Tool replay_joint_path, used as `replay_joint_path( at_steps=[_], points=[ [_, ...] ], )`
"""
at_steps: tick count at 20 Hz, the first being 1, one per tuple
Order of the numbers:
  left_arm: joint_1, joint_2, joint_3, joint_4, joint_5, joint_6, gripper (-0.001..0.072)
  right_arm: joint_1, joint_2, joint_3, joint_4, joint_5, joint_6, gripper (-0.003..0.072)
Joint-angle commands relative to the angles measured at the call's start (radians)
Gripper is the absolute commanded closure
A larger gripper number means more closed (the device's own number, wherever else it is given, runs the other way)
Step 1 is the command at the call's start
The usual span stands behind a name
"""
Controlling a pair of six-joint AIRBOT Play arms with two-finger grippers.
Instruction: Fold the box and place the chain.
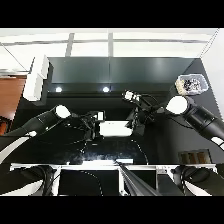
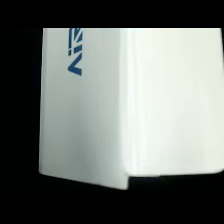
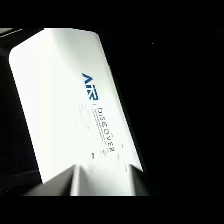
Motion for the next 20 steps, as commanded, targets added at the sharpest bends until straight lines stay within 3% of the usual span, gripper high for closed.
replay_joint_path(
  at_steps=[1,6,9,11,20],
  points=[
    [0.001,0.000,0.000,0.000,0.001,0.000,0.0378,0.013,0.000,0.000,-0.021,-0.014,-0.005,0.0097],
    [0.001,0.000,0.000,0.000,0.001,0.000,0.0378,0.064,-0.056,0.000,-0.043,-0.018,-0.069,0.0097],
    [0.001,0.000,0.000,0.000,0.000,0.000,0.0378,0.088,-0.076,0.000,-0.065,-0.103,-0.068,0.0101],
    [0.001,0.000,0.000,0.000,0.000,0.000,0.0378,0.087,-0.076,0.003,-0.063,-0.127,-0.068,0.0255],
    [0.001,0.000,0.000,0.000,0.000,0.000,0.0378,0.089,-0.079,0.002,-0.064,-0.065,-0.060,0.0255]
  ],
)
